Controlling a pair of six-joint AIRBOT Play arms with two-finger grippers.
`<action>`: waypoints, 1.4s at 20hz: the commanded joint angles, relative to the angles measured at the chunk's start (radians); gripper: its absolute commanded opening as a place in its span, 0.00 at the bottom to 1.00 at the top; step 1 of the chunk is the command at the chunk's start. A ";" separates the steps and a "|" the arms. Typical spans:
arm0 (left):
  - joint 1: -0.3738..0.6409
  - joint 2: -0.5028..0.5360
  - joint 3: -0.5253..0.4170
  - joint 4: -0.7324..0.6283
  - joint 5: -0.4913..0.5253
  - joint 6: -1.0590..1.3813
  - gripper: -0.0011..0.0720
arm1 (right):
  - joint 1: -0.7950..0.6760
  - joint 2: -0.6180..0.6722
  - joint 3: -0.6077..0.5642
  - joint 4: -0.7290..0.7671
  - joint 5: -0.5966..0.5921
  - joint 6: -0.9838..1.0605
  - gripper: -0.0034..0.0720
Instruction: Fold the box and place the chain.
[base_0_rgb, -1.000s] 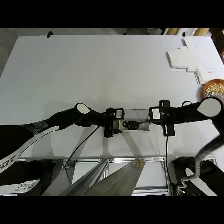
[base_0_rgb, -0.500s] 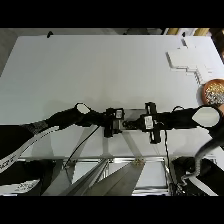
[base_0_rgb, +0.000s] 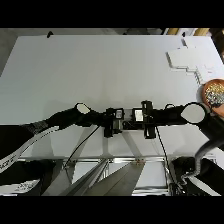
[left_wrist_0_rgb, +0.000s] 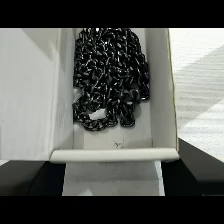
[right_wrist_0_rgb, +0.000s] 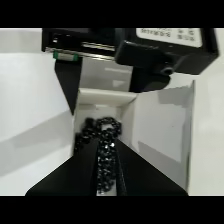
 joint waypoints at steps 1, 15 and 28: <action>0.001 0.001 0.000 0.000 0.000 0.000 0.30 | 0.001 0.087 0.023 -0.149 -0.030 0.008 0.31; 0.001 0.001 0.000 0.000 -0.002 0.000 0.30 | -0.522 0.107 -0.100 -0.365 0.206 -0.013 0.07; 0.001 0.001 0.000 0.000 -0.003 0.000 0.30 | -0.521 -0.181 -0.158 -0.312 0.015 -0.229 0.40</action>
